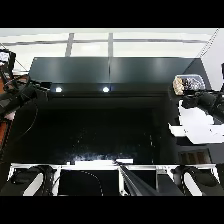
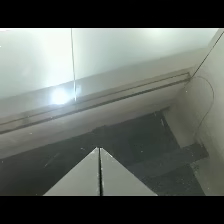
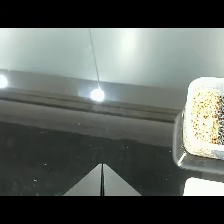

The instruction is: Fold the box and place the chain.

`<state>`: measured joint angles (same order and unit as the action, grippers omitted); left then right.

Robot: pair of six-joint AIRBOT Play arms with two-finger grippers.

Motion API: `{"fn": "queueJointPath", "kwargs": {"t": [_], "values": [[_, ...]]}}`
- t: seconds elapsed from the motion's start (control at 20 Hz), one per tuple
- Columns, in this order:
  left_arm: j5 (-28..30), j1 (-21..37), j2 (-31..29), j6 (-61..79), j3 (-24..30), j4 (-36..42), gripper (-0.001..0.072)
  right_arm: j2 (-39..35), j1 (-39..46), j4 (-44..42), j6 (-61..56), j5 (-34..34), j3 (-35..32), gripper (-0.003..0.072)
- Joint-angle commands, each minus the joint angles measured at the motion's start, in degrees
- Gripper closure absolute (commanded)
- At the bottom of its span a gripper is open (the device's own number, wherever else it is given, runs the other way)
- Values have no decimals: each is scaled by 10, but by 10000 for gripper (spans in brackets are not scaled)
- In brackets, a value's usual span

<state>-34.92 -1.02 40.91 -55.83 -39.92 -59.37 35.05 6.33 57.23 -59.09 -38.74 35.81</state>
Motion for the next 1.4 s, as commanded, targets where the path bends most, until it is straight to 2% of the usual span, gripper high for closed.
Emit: {"fn": "queueJointPath", "kwargs": {"t": [0.0, 0.6, 0.8, 1.0, 1.2, 1.25, 1.3, 1.35], "values": [[0, 0, 0, 0, 0, 0, 676, 0, 0, 0, 0, 0, 0, 659], [0, 0, 0, 0, 0, 0, 676, 0, 0, 0, 0, 0, 0, 659], [3, 0, 0, 0, 0, 3, 676, 0, 0, -2, 0, 47, 0, 659], [20, 0, 0, 0, 0, 4, 676, 0, 0, -2, 0, 52, 0, 659], [55, -3, 29, 0, 0, 97, 675, 0, 0, -12, 0, 51, 0, 659], [52, -5, 45, 0, 0, 128, 645, 0, 0, -12, 0, 51, -2, 659], [48, -12, 63, 1, 0, 145, 362, 2, 0, -11, 0, 52, -2, 655], [45, -26, 80, 0, 0, 147, 2, 6, 0, -8, 0, 52, -3, 434]]}}
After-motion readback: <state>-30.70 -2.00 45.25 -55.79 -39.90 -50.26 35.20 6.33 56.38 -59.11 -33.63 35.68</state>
